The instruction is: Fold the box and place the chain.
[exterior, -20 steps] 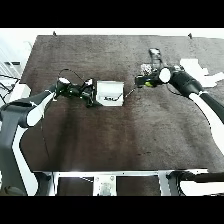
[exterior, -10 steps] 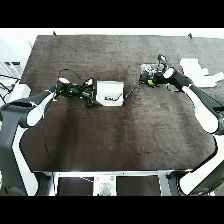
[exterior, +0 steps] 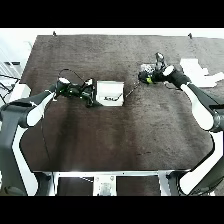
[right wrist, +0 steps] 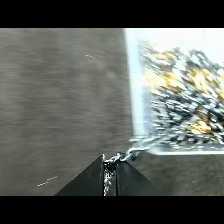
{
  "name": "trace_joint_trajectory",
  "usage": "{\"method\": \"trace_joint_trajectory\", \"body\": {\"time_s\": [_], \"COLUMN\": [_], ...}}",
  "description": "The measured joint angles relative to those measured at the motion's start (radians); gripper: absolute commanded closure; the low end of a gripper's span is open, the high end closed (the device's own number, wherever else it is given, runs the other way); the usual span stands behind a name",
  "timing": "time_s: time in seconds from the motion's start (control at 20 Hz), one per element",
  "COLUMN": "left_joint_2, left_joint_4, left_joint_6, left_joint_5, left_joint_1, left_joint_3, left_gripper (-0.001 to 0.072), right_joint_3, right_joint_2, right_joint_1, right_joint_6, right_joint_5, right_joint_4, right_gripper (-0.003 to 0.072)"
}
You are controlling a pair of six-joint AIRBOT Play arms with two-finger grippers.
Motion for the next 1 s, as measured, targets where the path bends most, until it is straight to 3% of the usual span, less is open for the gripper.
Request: {"method": "trace_joint_trajectory", "body": {"time_s": [0.25,0.6,1.0], "left_joint_2": [0.000,0.000,0.000], "left_joint_4": [0.000,0.000,0.000], "left_joint_6": [0.000,0.000,0.000], "left_joint_5": [0.000,0.000,0.000], "left_joint_1": [0.000,0.000,0.000], "left_joint_3": [0.000,0.000,0.000], "left_gripper": [0.0409,0.0409,0.0409], "right_joint_3": [0.002,0.002,-0.025], "right_joint_2": [0.267,0.642,0.760], "right_joint_1": [0.025,0.177,0.438], "right_joint_6": [-0.026,0.095,0.275], "right_joint_5": [0.142,0.284,0.354], "right_joint_4": [-0.022,-0.223,-0.379], "right_gripper": [0.0671,0.0672,0.0671]}}
